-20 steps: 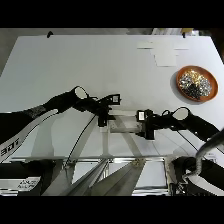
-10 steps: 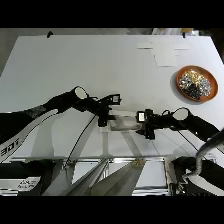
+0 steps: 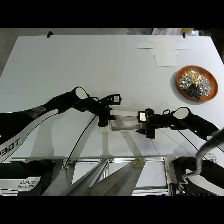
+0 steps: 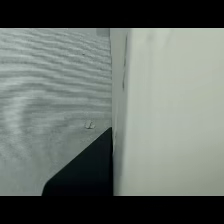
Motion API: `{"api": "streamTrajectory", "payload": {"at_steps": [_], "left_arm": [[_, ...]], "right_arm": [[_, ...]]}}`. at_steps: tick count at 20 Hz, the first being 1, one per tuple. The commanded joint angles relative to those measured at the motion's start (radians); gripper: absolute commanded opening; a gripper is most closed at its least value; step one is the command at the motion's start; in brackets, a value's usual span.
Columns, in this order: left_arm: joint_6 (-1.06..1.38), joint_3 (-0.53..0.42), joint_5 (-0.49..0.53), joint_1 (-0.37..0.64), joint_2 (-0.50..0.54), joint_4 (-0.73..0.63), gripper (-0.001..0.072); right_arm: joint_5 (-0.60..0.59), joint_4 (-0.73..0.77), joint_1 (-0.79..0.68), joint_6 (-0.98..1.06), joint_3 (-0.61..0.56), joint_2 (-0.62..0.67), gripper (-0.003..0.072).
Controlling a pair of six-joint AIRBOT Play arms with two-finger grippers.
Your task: Fold the box and place the chain.
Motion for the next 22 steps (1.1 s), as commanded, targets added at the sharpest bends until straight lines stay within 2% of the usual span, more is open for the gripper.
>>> {"api": "streamTrajectory", "payload": {"at_steps": [1,9,10,11,13,15,17,22], "left_arm": [[0.001,0.000,-0.001,0.000,0.000,0.001,0.0009],[0.001,0.000,-0.002,0.000,0.000,0.001,0.0009],[0.001,0.000,-0.002,0.000,0.000,0.001,0.0009],[0.001,0.000,-0.002,0.000,0.000,0.001,0.0009],[0.001,0.000,-0.001,0.000,0.000,0.001,0.0009],[0.002,0.000,-0.001,0.000,0.000,0.001,0.0009],[0.002,0.000,-0.001,0.000,0.000,0.001,0.0009],[0.002,0.000,-0.002,0.000,0.000,0.001,0.0009]], "right_arm": [[-0.006,-0.006,0.000,-0.040,-0.001,-0.017,0.0402],[-0.004,0.000,0.000,-0.039,-0.001,-0.019,0.0418],[-0.001,0.000,0.000,-0.037,-0.001,-0.019,0.0467],[0.003,0.000,-0.002,-0.025,-0.001,-0.019,0.0558],[0.041,-0.009,-0.027,-0.012,-0.001,-0.011,0.0641],[0.076,-0.016,-0.060,-0.006,-0.001,0.008,0.0647],[0.089,-0.010,-0.073,-0.005,-0.001,0.016,0.0691],[0.108,0.011,-0.073,-0.005,0.007,0.016,0.0709]]}}
